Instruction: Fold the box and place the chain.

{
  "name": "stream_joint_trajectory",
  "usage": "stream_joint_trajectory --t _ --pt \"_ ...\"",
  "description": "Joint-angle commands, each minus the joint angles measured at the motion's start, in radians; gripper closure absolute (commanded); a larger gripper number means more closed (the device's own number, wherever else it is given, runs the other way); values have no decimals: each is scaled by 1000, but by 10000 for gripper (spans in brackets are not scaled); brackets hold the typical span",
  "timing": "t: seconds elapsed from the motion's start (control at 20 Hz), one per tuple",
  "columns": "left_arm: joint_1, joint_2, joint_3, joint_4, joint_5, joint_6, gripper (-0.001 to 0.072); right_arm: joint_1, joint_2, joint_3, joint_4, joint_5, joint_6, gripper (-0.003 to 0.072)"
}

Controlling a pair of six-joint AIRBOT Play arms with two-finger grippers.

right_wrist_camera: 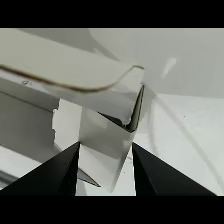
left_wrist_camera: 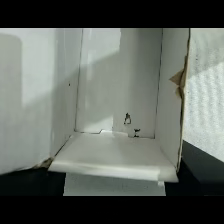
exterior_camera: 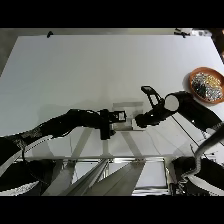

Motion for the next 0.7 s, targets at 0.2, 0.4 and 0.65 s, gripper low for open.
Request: stream_joint_trajectory --t 0.2,0.4,0.65 --pt "0 0 0 0 0 0 455 158 0 7 -189 -50 388 328" --pt "0 0 0 0 0 0 455 195 -8 7 -207 -101 447 352" --pt "0 0 0 0 0 0 455 214 -68 7 -262 -85 523 354"
